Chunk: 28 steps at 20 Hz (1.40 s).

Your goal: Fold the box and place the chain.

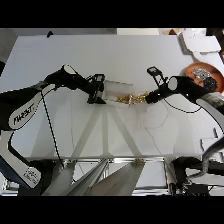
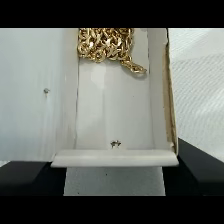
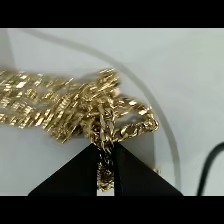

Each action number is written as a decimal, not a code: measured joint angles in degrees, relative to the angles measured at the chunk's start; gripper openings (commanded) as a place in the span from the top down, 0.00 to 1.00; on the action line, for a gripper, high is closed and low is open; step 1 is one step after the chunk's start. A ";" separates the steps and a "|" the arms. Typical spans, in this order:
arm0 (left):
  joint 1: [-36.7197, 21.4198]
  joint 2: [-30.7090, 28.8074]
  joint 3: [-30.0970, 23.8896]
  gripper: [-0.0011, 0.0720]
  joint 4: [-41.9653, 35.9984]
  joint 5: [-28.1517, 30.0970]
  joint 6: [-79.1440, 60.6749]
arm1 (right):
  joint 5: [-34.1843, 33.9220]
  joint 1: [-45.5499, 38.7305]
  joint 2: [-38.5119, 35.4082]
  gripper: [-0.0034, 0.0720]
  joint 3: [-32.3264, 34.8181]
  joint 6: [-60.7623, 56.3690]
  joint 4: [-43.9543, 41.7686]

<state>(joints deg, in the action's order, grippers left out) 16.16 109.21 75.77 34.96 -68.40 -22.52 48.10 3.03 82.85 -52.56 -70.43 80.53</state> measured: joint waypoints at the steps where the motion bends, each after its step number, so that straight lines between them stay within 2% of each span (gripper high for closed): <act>1: -0.02 0.00 0.00 0.51 0.00 0.00 0.00 | -0.48 0.94 -1.42 0.95 -0.07 0.00 0.70; 8: -0.02 0.00 0.00 0.51 0.00 0.00 0.00 | -1.55 9.92 -10.71 0.95 -0.17 -1.77 1.62; 14: 0.00 0.00 0.00 0.51 0.00 0.00 0.00 | -2.45 17.92 -12.37 0.95 -3.54 -5.77 0.39; 17: 0.00 0.00 0.00 0.51 0.00 0.00 0.00 | -2.45 20.61 -9.86 0.95 -8.96 -6.75 -1.09; 22: -0.02 0.00 0.00 0.51 0.00 0.00 0.00 | -1.44 24.52 -1.66 0.95 -18.69 -7.61 -2.16; 28: -0.02 0.00 0.00 0.51 0.00 0.00 0.00 | 0.04 26.43 5.42 0.94 -22.99 -9.25 -1.14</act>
